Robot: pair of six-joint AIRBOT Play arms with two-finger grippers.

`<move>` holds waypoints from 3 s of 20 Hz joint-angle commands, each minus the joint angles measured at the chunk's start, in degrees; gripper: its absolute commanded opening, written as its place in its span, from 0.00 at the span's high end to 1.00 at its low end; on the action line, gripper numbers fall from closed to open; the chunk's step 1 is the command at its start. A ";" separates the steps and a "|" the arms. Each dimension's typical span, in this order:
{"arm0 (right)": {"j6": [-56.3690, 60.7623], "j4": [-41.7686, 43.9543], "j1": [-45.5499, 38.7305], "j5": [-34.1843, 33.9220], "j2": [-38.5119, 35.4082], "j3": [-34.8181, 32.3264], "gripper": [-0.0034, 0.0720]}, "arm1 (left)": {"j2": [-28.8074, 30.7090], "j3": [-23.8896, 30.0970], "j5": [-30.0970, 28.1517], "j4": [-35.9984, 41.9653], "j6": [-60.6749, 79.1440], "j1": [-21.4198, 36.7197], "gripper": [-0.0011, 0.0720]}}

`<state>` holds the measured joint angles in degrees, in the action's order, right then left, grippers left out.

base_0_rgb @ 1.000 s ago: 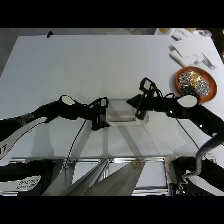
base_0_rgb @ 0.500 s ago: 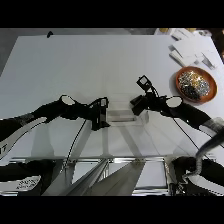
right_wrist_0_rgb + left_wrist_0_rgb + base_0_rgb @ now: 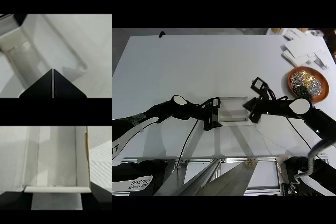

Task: Fold the box and place the chain.

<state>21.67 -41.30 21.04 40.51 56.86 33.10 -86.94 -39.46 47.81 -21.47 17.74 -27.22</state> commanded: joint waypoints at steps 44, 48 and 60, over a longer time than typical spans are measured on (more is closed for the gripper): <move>-35.60 2.32 -0.20 -1.57 8.28 -2.78 0.44 | -0.02 0.04 0.00 0.00 0.00 0.00 0.84; -19.15 0.74 -4.68 0.57 1.11 -2.78 0.93 | -0.02 0.02 0.00 0.00 0.00 0.00 0.84; 43.52 -11.63 -23.96 10.27 3.43 -3.48 0.93 | -0.02 0.02 -0.02 0.00 0.00 0.00 0.84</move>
<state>51.66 -50.35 -0.40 46.09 56.55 29.76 -86.94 -39.46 47.81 -21.43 17.74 -27.22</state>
